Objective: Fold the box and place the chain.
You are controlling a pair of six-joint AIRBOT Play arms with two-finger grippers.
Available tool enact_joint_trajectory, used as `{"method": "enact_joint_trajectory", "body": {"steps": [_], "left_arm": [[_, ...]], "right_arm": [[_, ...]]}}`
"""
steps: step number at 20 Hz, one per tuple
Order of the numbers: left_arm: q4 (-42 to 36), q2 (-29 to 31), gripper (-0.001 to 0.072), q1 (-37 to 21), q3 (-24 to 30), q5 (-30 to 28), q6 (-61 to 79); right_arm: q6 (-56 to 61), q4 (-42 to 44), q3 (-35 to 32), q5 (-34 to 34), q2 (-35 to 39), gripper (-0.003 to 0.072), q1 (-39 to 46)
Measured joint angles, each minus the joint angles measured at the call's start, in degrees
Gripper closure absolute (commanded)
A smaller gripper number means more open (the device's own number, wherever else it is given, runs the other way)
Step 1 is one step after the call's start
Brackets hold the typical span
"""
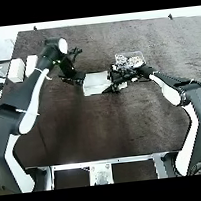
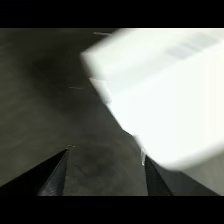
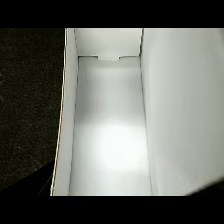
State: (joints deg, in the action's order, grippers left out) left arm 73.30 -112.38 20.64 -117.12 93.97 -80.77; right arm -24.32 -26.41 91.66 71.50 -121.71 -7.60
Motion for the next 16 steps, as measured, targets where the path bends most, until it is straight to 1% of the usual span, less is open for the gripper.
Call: {"method": "enact_joint_trajectory", "body": {"steps": [2,4,7,8,9,14,16], "left_arm": [[-6.36,0.52,0.0189,-2.60,1.16,1.62,12.00],[-10.56,0.92,0.0190,-5.35,2.99,2.64,23.93],[-17.62,1.16,0.0189,-10.08,7.02,2.58,45.44],[-19.56,1.16,0.0143,-11.39,8.50,1.36,51.12],[-20.85,1.16,-0.0011,-12.37,10.32,-1.29,56.50],[-26.53,1.22,-0.0011,-14.34,19.37,-15.06,75.19],[-29.62,1.22,-0.0011,-14.40,22.36,-19.26,80.59]], "right_arm": [[0.02,0.00,0.00,0.02,0.00,0.0210,-0.02],[0.02,0.02,0.00,0.02,0.00,0.0210,0.00],[0.04,0.02,0.00,0.04,0.00,0.0210,-0.02],[0.04,0.02,0.00,0.04,0.00,0.0211,-0.02],[0.04,0.02,0.00,0.04,0.00,0.0210,-0.02],[0.04,0.02,0.00,0.07,0.00,0.0210,-0.02],[0.04,0.02,0.00,0.07,0.00,0.0211,-0.02]]}}
